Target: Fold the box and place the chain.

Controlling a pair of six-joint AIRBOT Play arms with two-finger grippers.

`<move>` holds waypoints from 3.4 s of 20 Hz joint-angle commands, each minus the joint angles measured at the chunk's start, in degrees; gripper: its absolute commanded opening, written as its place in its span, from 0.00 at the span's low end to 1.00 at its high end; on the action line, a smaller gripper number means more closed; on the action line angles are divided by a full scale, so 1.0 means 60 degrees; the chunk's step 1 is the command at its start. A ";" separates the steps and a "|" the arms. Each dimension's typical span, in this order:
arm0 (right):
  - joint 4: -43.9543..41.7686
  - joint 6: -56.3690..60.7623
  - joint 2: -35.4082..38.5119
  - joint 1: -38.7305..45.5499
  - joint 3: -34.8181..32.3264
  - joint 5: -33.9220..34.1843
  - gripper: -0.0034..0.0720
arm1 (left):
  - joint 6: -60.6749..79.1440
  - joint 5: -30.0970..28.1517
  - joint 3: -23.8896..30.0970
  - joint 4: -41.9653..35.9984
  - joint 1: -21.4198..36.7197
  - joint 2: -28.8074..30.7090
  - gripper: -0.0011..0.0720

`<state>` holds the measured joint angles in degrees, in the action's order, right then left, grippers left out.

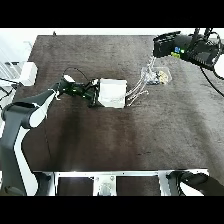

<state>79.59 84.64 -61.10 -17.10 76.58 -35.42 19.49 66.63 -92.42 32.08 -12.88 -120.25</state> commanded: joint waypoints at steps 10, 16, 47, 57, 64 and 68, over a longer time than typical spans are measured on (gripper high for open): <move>-0.0619 0.0109 -0.1996 -0.2124 -0.0007 -0.0076 0.05 | 0.0004 -0.0007 -0.0004 0.0004 0.0000 -0.0004 0.33; -0.0805 0.0117 -0.3399 -0.2426 -0.0047 0.0007 0.05 | 0.0004 0.0000 -0.0004 0.0004 0.0004 -0.0004 0.33; -0.4645 -1.2732 -0.6339 0.2473 0.0525 -0.4255 0.75 | 0.0004 -0.0007 -0.0004 0.0004 0.0000 -0.0004 0.33; -0.3508 -1.2979 -0.7599 0.2047 0.1508 -0.4564 0.73 | 0.0004 -0.0011 -0.0004 0.0004 0.0004 -0.0004 0.33; -0.3475 -1.2968 -0.7985 0.1989 0.1541 -0.4284 0.43 | 0.0004 -0.0011 -0.0004 0.0004 0.0000 -0.0004 0.33; -0.3475 -1.1978 -0.7832 0.1989 0.2127 -0.5060 0.05 | 0.0004 -0.0011 -0.0004 0.0004 0.0004 -0.0004 0.33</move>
<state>58.50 8.56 -108.64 -5.13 87.22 -62.06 19.49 66.59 -92.42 32.08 -12.88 -120.25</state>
